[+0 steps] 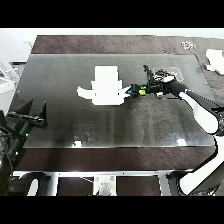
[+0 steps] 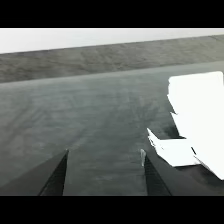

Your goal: Fold the box and place the chain.

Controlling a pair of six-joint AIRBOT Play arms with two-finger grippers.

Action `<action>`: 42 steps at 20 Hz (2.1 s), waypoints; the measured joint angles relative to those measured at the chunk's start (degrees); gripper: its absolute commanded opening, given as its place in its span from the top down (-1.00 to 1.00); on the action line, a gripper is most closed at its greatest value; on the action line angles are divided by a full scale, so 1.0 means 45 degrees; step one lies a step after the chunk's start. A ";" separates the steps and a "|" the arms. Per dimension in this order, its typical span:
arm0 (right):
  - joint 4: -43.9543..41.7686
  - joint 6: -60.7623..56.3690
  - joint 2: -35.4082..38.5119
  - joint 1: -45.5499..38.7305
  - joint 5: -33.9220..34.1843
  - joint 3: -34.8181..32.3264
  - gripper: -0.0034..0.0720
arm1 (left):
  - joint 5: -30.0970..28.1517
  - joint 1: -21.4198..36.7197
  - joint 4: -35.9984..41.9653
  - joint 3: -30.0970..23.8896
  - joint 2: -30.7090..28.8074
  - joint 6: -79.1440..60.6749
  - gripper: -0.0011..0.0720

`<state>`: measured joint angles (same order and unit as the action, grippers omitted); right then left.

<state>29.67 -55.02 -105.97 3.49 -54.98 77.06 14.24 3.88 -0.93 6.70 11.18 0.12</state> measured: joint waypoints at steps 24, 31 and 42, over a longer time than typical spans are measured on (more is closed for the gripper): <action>0.0816 -0.0151 0.0019 0.0092 0.0034 0.0005 0.91 | 0.7174 -0.1336 -0.2686 1.4333 1.7986 0.2875 -0.52; 0.0908 0.0073 0.0024 0.0355 0.0117 0.0005 0.90 | 0.7286 -0.1457 -0.4687 1.6694 1.9234 0.4478 -0.52; 0.0903 0.0044 0.0024 0.0364 0.0243 0.0005 0.90 | 0.9578 -0.1481 -0.5557 1.9118 2.2212 0.6654 -0.58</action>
<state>33.74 -54.83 -105.86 5.13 -53.89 77.08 57.34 -2.79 -25.93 92.73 111.13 30.06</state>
